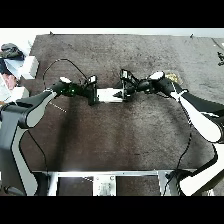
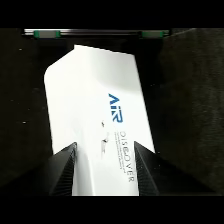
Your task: Fold the box and place the chain.
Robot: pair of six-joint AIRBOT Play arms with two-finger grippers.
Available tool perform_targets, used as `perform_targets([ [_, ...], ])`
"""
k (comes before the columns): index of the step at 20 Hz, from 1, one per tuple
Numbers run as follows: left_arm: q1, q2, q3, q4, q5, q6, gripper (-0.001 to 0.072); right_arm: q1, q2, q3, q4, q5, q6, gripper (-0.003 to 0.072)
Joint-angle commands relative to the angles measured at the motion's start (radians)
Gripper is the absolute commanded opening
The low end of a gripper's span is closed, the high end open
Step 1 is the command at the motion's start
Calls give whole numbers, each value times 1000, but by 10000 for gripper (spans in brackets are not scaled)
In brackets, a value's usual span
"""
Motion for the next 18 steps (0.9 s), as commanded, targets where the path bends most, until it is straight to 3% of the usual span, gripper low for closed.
perform_targets([
  [1,-1,1,0,2,-5,5,418,0,19,1,-2,-48,-18,398],
  [6,-1,1,0,2,-5,5,418,0,41,1,-2,-46,-17,389],
  [7,-1,1,0,2,-5,5,418,0,41,1,-2,-37,-18,251],
  [8,-1,1,0,2,-5,5,418,1,41,1,-2,-32,-17,222],
  [12,-1,1,0,2,-5,5,418,1,40,0,-11,-3,-17,219],
  [14,-1,1,0,2,-5,5,418,1,40,0,-33,-4,-17,98],
  [18,-1,1,0,2,-5,5,418,1,39,0,-52,-4,-16,100],
])
